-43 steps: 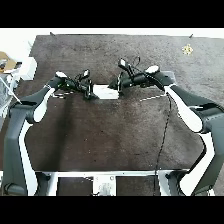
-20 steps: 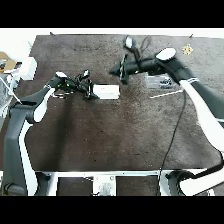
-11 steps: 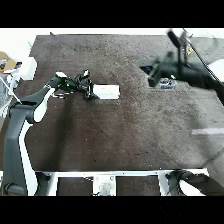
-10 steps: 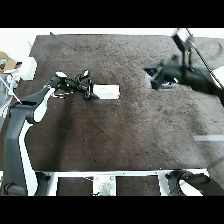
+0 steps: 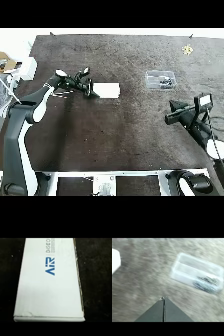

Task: Fold the box and place the chain.

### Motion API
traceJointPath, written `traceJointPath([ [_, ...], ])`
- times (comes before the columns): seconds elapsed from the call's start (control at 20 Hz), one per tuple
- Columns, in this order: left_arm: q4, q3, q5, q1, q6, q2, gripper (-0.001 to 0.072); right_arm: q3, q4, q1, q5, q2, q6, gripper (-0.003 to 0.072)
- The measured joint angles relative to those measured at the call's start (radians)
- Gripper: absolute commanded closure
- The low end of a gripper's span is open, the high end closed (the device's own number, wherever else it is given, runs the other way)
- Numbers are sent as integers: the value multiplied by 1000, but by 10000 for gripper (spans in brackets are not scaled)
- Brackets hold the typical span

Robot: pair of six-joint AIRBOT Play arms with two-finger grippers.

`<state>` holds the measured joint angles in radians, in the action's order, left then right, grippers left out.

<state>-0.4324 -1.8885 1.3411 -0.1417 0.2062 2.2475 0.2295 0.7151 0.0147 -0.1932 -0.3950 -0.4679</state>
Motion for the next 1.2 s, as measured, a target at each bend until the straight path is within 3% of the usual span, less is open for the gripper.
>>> traceJointPath([
  [0.2, 0, -40, -69, 39, -195, -111, 706, -62, 1, -3, 59, 48, -3, 686],
  [0.4, -85, -53, -269, 128, -476, -313, 706, -80, 4, -3, 79, 61, -4, 687],
  [0.55, -241, -55, -403, 214, -695, -465, 706, -84, 4, -3, 85, 63, -4, 686],
  [0.7, -423, -34, -471, 309, -908, -588, 706, -86, 4, -3, 87, 64, -4, 686],
  [0.9, -563, 143, -556, 459, -1071, -774, 706, -97, 4, -3, 89, 64, -4, 686],
  [1.2, -616, 612, -720, 633, -1109, -1009, 705, -160, 3, -3, 89, 64, -4, 686],
])
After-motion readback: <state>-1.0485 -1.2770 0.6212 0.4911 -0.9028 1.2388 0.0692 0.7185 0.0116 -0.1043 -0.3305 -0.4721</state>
